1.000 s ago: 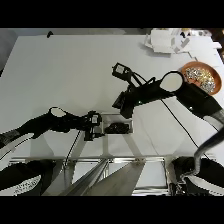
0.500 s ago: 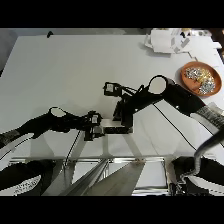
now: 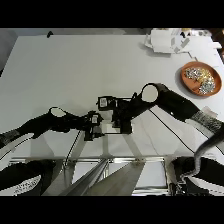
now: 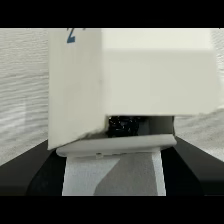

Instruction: Fold the box and place the chain.

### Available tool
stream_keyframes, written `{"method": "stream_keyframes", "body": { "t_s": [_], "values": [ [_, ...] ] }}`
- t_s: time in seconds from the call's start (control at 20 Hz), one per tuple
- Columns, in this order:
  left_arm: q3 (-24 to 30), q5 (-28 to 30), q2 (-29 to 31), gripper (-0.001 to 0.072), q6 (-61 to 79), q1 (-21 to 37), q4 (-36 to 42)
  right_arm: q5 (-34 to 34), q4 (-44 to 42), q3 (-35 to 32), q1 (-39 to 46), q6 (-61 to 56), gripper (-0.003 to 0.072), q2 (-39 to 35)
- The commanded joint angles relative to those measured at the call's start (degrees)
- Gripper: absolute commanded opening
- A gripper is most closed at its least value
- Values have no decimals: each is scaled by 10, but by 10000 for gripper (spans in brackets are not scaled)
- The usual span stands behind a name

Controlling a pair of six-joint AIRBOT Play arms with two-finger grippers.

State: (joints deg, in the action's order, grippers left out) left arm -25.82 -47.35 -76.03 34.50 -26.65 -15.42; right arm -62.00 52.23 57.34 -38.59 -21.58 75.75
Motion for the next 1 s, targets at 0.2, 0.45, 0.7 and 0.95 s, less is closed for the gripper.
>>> {"method": "stream_keyframes", "body": {
  "t_s": [0.2,0.45,0.7,0.95],
  "values": [
    [0,0,0,136,0,0,0,29,54,-1,-10,0,217,0],
    [0,0,0,136,0,0,0,28,57,-1,-10,-7,163,0],
    [0,0,0,136,0,0,0,44,67,-17,-30,-9,161,0],
    [0,0,0,136,0,0,0,61,74,-41,-31,-9,164,0]
  ]
}}
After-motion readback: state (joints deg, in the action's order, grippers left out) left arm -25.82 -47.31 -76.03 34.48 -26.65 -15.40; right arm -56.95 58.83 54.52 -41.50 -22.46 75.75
